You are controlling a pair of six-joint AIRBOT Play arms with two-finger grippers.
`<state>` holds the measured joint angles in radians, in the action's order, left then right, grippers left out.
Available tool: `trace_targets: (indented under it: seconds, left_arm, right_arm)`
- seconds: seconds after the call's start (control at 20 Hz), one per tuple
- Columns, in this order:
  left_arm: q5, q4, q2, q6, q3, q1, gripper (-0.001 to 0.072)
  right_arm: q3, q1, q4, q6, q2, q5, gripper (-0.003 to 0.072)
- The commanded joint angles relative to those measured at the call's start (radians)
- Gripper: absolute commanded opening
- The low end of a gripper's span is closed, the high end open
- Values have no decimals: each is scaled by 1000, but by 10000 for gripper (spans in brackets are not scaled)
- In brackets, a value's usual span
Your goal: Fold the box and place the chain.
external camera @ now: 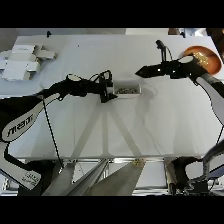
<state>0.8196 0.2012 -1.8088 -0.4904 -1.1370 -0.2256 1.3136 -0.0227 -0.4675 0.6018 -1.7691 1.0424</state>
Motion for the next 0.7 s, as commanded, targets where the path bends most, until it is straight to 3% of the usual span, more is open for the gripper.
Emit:
trace_targets:
  seconds: [0.0,0.15,0.4,0.65]
  left_arm:
    - [0,0,0,0,0,0,380]
    - [0,0,0,0,0,0,380]
    - [0,-1,0,0,0,0,380]
    - [0,-1,0,0,0,0,380]
  right_arm:
    - [21,-14,4,-40,4,210,214]
    - [21,-28,-26,-157,55,230,216]
    - [21,-84,-288,-254,103,224,229]
    - [21,-128,-304,-381,104,245,339]
